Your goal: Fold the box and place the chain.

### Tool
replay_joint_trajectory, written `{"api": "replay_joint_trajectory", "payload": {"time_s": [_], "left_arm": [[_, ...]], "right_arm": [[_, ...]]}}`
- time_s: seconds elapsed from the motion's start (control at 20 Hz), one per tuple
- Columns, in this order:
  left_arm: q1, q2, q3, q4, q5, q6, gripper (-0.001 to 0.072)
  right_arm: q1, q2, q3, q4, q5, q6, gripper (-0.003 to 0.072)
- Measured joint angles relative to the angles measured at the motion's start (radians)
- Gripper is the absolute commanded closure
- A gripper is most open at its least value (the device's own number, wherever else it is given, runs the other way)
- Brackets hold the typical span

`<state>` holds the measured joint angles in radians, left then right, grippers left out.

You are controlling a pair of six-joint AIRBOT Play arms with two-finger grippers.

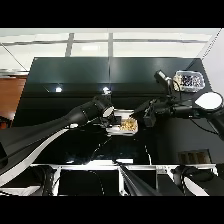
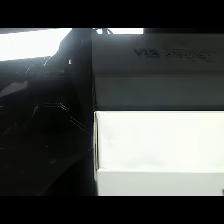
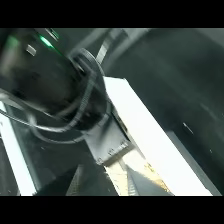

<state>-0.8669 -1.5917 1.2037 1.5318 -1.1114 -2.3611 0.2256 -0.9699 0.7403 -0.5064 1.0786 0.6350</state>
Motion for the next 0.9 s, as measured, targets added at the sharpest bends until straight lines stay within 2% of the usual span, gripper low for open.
{"api": "replay_joint_trajectory", "payload": {"time_s": [0.2, 0.25, 0.3, 0.45, 0.65, 0.75, 0.9], "left_arm": [[0.000, 0.000, 0.000, 0.000, 0.000, 0.000, 0.0681], [0.000, 0.000, 0.000, 0.000, 0.000, 0.000, 0.0681], [0.000, 0.000, 0.000, 0.000, 0.000, 0.000, 0.0681], [0.000, 0.000, 0.000, 0.000, 0.001, 0.000, 0.0681], [0.000, 0.000, 0.000, 0.000, 0.001, 0.000, 0.0681], [0.000, 0.000, 0.000, 0.000, 0.001, 0.000, 0.0681], [0.000, 0.000, 0.000, 0.000, 0.001, 0.000, 0.0681]], "right_arm": [[-0.053, -0.017, -0.008, -0.163, 0.023, 0.002, 0.0333], [-0.071, -0.019, -0.016, -0.223, 0.035, 0.002, 0.0131], [-0.084, -0.020, -0.031, -0.280, 0.042, 0.002, -0.0034], [-0.095, -0.026, -0.109, -0.383, -0.005, -0.071, -0.0026], [-0.034, -0.061, -0.197, -0.376, -0.101, -0.373, -0.0024], [0.010, -0.082, -0.214, -0.334, -0.166, -0.524, 0.0210], [0.063, -0.104, -0.226, -0.297, -0.262, -0.655, 0.0209]]}}
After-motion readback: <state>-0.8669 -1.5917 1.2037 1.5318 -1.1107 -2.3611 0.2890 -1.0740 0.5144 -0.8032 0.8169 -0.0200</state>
